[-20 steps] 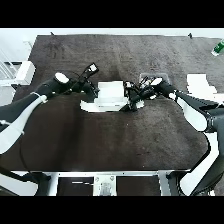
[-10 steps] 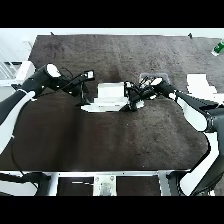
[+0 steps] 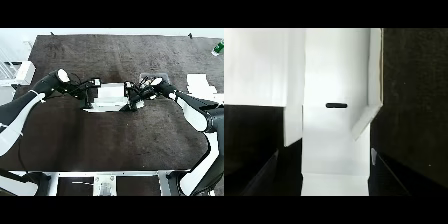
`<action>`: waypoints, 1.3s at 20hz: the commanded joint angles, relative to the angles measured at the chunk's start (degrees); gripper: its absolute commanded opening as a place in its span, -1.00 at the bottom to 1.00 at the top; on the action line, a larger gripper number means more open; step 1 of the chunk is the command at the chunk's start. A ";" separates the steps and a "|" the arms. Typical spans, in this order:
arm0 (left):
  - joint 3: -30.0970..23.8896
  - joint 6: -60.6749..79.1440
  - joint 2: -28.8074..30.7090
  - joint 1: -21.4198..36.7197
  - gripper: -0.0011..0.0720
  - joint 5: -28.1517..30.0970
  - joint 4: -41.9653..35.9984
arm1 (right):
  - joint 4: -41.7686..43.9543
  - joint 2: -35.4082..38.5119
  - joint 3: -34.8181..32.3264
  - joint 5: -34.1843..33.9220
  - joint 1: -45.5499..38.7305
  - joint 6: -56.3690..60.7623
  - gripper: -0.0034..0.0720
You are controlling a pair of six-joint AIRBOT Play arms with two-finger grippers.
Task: Fold the box and place the chain.
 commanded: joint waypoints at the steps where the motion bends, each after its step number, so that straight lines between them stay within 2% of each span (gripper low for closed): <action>1: 0.04 0.52 -0.42 -0.17 0.86 2.54 -0.37 | 0.02 -0.04 0.00 0.02 0.00 0.00 0.52; 13: 0.11 3.21 -3.78 -0.52 0.85 1.42 -5.62 | 0.02 -0.04 0.00 0.02 0.02 0.00 0.52; 14: 0.11 3.17 -3.98 -0.52 0.76 1.36 -5.18 | 0.02 -0.04 0.00 0.02 0.00 0.00 0.52; 17: 0.11 3.21 -4.04 -0.55 0.74 1.33 -4.76 | 0.02 -0.04 0.00 0.02 0.00 0.00 0.52; 19: 0.11 3.45 -4.04 -0.52 0.31 1.38 -4.76 | 0.02 -0.04 0.00 0.02 0.00 0.00 0.52; 21: 0.11 3.65 -4.04 -0.52 0.30 1.42 -4.76 | 0.02 -0.04 0.00 0.02 0.00 0.00 0.52; 22: 0.11 3.61 -4.04 -0.55 0.10 1.38 -4.94 | 0.02 -0.04 0.00 0.02 0.00 0.00 0.52; 23: 0.11 3.63 -4.04 -0.55 -0.20 1.29 -5.16 | 0.02 -0.04 0.00 0.02 0.00 0.00 0.52; 26: 0.11 3.76 -4.07 -0.52 -0.21 1.31 -7.15 | 0.02 -0.04 0.00 0.02 0.00 0.00 0.52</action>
